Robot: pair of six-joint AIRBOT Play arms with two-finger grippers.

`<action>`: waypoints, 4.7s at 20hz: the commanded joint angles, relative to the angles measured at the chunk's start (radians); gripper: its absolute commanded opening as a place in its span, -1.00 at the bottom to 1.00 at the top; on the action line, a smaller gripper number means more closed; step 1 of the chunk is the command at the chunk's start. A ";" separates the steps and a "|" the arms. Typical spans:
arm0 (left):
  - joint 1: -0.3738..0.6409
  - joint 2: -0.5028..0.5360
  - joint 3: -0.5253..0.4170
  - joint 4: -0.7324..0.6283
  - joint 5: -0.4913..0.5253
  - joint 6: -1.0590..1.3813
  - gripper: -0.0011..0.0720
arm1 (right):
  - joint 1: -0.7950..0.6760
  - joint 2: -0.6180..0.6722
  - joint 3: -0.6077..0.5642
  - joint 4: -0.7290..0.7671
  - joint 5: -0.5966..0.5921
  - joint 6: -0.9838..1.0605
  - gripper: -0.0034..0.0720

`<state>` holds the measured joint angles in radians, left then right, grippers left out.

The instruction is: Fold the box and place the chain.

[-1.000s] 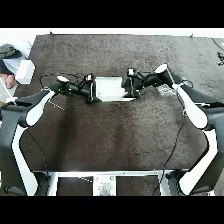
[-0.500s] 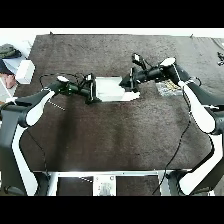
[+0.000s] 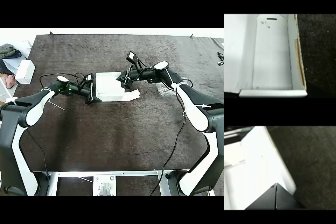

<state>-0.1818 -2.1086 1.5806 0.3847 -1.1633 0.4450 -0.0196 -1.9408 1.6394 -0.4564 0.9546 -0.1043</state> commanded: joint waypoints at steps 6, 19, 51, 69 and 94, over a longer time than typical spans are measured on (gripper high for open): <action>0.000 0.000 0.000 0.000 0.000 0.000 0.14 | 0.002 -0.060 0.000 -0.100 -0.043 0.016 -0.95; 0.000 0.000 0.000 0.000 0.000 0.001 0.14 | -0.037 0.105 0.000 -0.239 0.056 0.056 -0.95; 0.000 0.000 0.000 0.000 0.000 0.000 0.14 | 0.104 0.064 -0.100 -0.417 0.009 -0.015 -0.61; 0.000 0.000 0.000 0.000 0.000 0.000 0.14 | 0.115 0.050 -0.100 -0.403 -0.003 -0.055 0.54; 0.000 0.000 0.000 0.000 0.000 0.000 0.14 | -0.203 0.090 -0.100 -0.462 0.201 0.995 -0.95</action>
<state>-0.1814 -2.1082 1.5806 0.3843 -1.1633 0.4446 -0.2016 -1.8008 1.5394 -1.0077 1.1217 0.8246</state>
